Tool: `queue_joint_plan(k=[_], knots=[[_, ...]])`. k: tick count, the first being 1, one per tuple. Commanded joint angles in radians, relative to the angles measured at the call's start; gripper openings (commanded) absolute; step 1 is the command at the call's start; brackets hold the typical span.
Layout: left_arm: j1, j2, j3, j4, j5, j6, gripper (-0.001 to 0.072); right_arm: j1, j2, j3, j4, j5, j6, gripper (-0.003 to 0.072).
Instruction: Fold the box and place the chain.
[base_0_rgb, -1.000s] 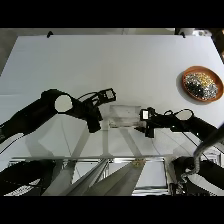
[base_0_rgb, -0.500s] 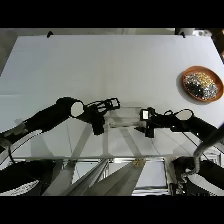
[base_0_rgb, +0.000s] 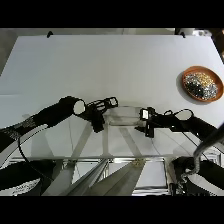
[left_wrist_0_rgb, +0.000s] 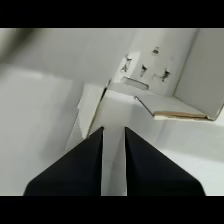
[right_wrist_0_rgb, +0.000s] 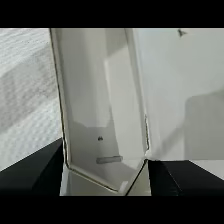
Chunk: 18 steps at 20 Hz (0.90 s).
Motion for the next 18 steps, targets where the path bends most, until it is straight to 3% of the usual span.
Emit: queue_joint_plan(k=[1,8,13,18], knots=[[0.027,0.027,-0.001,0.005,-0.027,0.084,0.0181,-0.001,0.000,0.001,-0.002,0.002,-0.002,0.0401],[0.030,0.045,-0.001,-0.048,-0.053,0.276,0.0183,-0.001,0.000,0.001,-0.002,0.002,-0.002,0.0401],[0.018,0.045,-0.001,-0.128,-0.049,0.571,0.0220,-0.001,0.000,0.001,-0.002,0.002,-0.002,0.0401],[0.016,0.045,-0.001,-0.117,-0.043,0.544,0.0205,-0.001,0.000,0.001,-0.002,0.002,-0.002,0.0401]])
